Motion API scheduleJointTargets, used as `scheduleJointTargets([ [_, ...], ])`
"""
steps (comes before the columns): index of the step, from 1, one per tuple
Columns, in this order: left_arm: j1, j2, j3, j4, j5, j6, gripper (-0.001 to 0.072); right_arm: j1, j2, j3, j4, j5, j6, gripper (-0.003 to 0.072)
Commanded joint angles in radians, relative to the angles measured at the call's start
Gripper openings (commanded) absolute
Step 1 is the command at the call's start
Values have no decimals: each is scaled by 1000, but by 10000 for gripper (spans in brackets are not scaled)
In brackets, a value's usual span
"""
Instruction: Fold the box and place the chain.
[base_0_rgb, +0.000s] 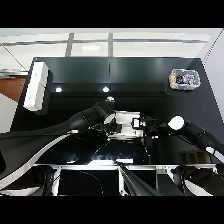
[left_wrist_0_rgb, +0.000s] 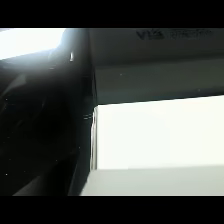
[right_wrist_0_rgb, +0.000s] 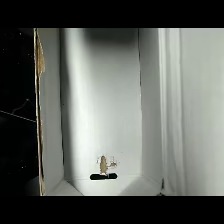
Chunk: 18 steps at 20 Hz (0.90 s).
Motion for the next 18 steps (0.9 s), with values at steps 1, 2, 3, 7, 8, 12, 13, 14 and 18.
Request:
scheduleJointTargets([
  [1,-1,-2,9,8,-1,-16,268,1,0,1,0,0,0,536],
  [2,-1,-2,9,8,0,-41,266,1,0,1,0,0,0,536],
  [3,-1,-2,9,8,1,-55,209,1,0,1,0,0,0,536],
  [7,-2,-2,9,4,3,-99,31,1,0,1,0,0,0,536],
  [8,-3,-2,9,3,6,-103,30,1,0,1,0,0,0,536],
  [12,-3,-2,10,4,6,-102,68,1,0,1,0,0,0,536],
  [13,-1,-2,11,5,6,-102,245,1,0,1,0,0,0,536],
  [14,2,-2,11,6,6,-103,397,1,0,1,0,0,0,536],
  [18,5,-2,11,6,8,-105,432,1,0,1,0,0,0,536],
])
